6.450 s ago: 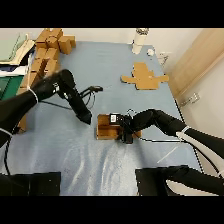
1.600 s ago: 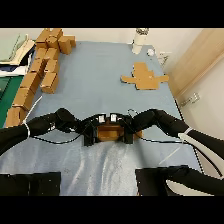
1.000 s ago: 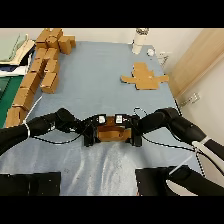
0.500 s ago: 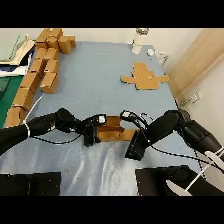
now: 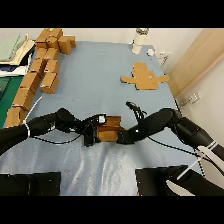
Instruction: Fold the box.
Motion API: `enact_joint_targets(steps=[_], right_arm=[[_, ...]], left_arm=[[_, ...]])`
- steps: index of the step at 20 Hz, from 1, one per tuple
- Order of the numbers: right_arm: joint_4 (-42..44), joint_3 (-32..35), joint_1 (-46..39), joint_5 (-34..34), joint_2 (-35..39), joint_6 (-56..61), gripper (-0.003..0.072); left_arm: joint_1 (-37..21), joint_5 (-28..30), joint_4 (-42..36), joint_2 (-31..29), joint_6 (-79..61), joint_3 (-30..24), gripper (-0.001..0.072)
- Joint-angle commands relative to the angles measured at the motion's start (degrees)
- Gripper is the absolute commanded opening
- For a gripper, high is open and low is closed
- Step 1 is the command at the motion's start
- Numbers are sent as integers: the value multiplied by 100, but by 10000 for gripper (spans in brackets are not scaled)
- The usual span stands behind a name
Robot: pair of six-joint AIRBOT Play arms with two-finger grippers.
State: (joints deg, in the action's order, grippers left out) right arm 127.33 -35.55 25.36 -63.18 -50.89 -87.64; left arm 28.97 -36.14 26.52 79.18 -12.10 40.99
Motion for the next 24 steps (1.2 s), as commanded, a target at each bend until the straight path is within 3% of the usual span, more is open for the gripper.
enact_joint_targets(steps=[1,6,14,24], right_arm=[[133,-367,-46,892,-330,101,5],[-151,-1187,-662,1027,-1071,-424,4],[-107,-1235,-433,1040,-2503,-1388,4],[-332,-1440,-323,1069,-2225,-1746,3]], left_arm=[[-2,-2,2,0,-2,2,467],[-2,0,2,0,-4,2,466],[-2,0,2,0,-2,2,466],[-2,0,2,0,-2,2,466]])
